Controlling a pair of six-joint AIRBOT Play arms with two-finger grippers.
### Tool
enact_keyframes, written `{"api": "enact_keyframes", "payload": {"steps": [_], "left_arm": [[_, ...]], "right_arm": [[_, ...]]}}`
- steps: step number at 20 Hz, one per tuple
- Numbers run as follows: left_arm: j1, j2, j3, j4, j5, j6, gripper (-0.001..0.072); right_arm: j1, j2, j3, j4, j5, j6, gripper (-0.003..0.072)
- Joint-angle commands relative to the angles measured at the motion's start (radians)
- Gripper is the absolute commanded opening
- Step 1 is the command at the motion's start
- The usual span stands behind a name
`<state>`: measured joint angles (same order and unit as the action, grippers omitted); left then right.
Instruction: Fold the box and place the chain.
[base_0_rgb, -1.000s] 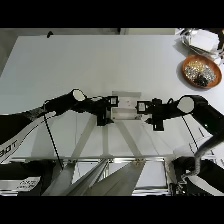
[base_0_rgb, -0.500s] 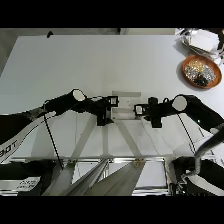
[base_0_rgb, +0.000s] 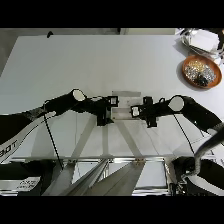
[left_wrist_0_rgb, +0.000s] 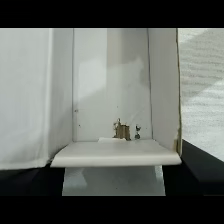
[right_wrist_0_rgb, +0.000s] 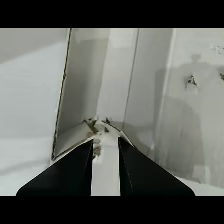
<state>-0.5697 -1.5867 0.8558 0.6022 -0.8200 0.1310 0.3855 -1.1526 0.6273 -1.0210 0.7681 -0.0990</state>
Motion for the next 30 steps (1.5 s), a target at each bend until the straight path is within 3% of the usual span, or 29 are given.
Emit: {"api": "enact_keyframes", "payload": {"steps": [1, 6, 11, 14, 15, 17, 18, 20, 21, 22, 27, 30], "left_arm": [[0.001, 0.001, 0.000, 0.000, 0.000, 0.000, 0.0252], [0.001, 0.001, 0.000, 0.000, 0.000, 0.000, 0.0252], [0.001, 0.001, 0.000, 0.000, 0.000, 0.000, 0.0252], [0.001, 0.001, 0.000, 0.000, 0.000, 0.000, 0.0252], [0.001, 0.001, 0.000, 0.000, 0.000, 0.000, 0.0252], [0.001, 0.001, 0.000, 0.000, 0.000, 0.000, 0.0252], [0.001, 0.001, 0.000, 0.000, 0.000, 0.000, 0.0252], [0.001, 0.001, 0.000, 0.000, 0.000, 0.000, 0.0252], [0.001, 0.001, 0.000, 0.000, 0.000, 0.000, 0.0252], [0.001, 0.001, 0.000, 0.000, 0.000, 0.000, 0.0252], [0.001, 0.001, 0.000, 0.000, 0.000, 0.000, 0.0252], [0.001, 0.001, 0.000, 0.000, 0.000, 0.000, 0.0252]], "right_arm": [[0.009, -0.023, 0.001, 0.035, -0.018, -0.011, 0.0148], [0.037, -0.049, 0.001, 0.063, -0.052, -0.015, 0.0151], [0.037, -0.050, 0.001, 0.064, -0.055, -0.016, 0.0386], [0.037, -0.044, 0.002, 0.064, -0.043, -0.004, 0.0404], [0.036, -0.030, 0.002, 0.063, -0.032, 0.024, 0.0383], [0.018, 0.023, 0.001, 0.058, 0.016, 0.077, 0.0184], [-0.002, 0.052, 0.001, 0.053, 0.050, 0.088, 0.0143], [-0.054, 0.113, 0.001, 0.038, 0.106, 0.179, 0.0138], [-0.085, 0.147, 0.001, 0.012, 0.135, 0.254, 0.0033], [-0.119, 0.177, 0.001, -0.013, 0.159, 0.345, 0.0007], [-0.343, 0.243, 0.001, -0.119, 0.205, 1.008, 0.0007], [-0.426, 0.242, 0.001, -0.153, 0.259, 1.123, 0.0007]]}}
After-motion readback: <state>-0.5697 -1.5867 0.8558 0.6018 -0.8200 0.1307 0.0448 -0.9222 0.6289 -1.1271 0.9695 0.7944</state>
